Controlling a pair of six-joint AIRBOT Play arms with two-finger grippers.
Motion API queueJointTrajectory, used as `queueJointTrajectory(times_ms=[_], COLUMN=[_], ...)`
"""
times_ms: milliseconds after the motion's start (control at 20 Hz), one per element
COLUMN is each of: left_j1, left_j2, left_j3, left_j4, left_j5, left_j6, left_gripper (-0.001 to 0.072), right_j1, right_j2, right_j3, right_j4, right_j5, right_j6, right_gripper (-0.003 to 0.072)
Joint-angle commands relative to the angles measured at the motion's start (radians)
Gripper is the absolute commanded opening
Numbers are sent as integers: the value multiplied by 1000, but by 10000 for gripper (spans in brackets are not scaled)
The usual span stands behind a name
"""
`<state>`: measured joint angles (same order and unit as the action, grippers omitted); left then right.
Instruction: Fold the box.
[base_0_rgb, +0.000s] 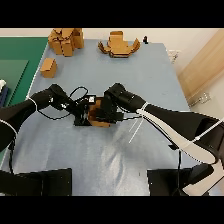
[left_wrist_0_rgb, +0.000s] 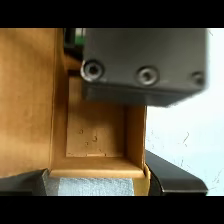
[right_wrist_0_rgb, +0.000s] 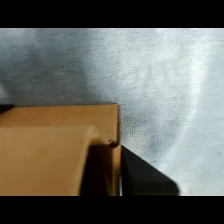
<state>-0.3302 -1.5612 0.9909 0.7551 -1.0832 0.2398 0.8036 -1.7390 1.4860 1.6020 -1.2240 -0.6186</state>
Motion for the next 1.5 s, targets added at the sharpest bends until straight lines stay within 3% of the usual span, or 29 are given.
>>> queueJointTrajectory(times_ms=[0,50,100,500,550,600,750,800,900,1250,1300,1350,1400,1450], left_j1=[0,0,0,0,0,0,0,0,0,0,0,0,0,0], left_j2=[1,1,1,1,1,1,1,1,1,1,1,1,1,1], left_j3=[0,0,0,0,0,0,0,0,0,0,0,0,0,0], left_j4=[5,5,5,5,5,5,5,5,5,5,5,5,5,5], left_j5=[0,0,0,0,0,0,-1,0,0,0,-1,0,0,0], left_j6=[-2,-2,-2,-3,-3,-2,-3,-3,-3,-3,-5,-5,-5,-5], left_gripper=[236,236,237,237,236,236,237,237,237,237,237,237,237,237], right_j1=[0,0,0,0,0,0,0,-2,-6,-6,-7,-7,-7,-10], right_j2=[-22,-22,-22,-39,-38,-38,-39,-39,-43,-50,-47,-40,-29,-14], right_j3=[0,4,13,49,50,50,50,50,50,50,50,50,50,50], right_j4=[-16,-24,-27,-34,-34,-34,-35,-40,-51,-61,-61,-61,-63,-63], right_j5=[-11,-11,-8,-9,-8,-8,-6,-6,-6,-14,-17,-24,-32,-34], right_j6=[11,17,17,16,16,16,17,18,22,23,5,-11,-24,-43], right_gripper=[129,31,4,5,77,248,245,224,4,3,49,261,427,457])
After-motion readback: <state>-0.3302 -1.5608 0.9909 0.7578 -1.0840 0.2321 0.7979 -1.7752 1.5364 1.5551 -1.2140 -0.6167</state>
